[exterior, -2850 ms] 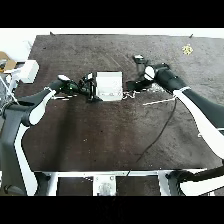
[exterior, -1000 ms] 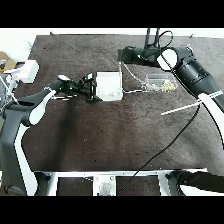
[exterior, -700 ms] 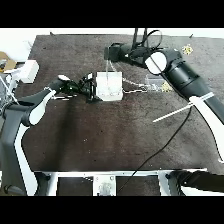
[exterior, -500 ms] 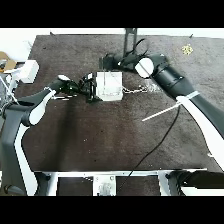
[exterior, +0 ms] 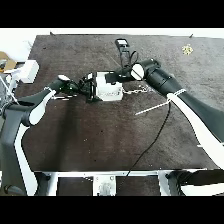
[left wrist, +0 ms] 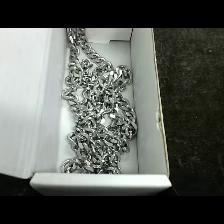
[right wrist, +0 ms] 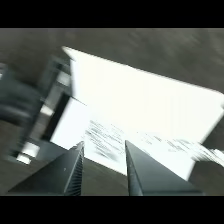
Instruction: Fold the box and place the chain.
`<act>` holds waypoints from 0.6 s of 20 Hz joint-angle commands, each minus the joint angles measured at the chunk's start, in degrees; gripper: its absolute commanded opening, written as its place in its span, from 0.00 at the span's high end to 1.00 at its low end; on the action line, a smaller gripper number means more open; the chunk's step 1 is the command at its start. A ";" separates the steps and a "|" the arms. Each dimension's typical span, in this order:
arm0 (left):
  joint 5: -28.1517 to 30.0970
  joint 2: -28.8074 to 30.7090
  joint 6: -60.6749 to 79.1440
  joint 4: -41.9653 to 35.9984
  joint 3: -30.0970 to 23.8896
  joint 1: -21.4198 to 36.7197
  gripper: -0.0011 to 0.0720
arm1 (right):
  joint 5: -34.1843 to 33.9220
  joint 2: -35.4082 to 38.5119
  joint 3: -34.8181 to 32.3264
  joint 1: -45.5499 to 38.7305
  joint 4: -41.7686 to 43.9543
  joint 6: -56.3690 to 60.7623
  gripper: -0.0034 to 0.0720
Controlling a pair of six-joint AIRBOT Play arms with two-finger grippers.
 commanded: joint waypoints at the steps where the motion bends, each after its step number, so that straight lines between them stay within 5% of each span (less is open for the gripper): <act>1: 0.02 0.02 0.02 -0.02 0.02 -0.02 0.52 | 7.85 0.26 -1.40 -5.25 -7.87 2.14 0.56; 5: 0.02 0.02 0.02 -0.02 0.02 -0.02 0.52 | 2.62 0.24 -9.53 -14.62 -6.29 6.05 0.56; 7: 0.02 0.02 0.02 -0.02 0.02 -0.02 0.52 | -2.40 -0.13 -13.55 -19.04 -0.22 6.45 0.42; 12: 0.02 0.02 0.02 -0.04 0.02 -0.02 0.52 | -12.04 -2.29 -17.25 -22.25 6.82 6.47 0.45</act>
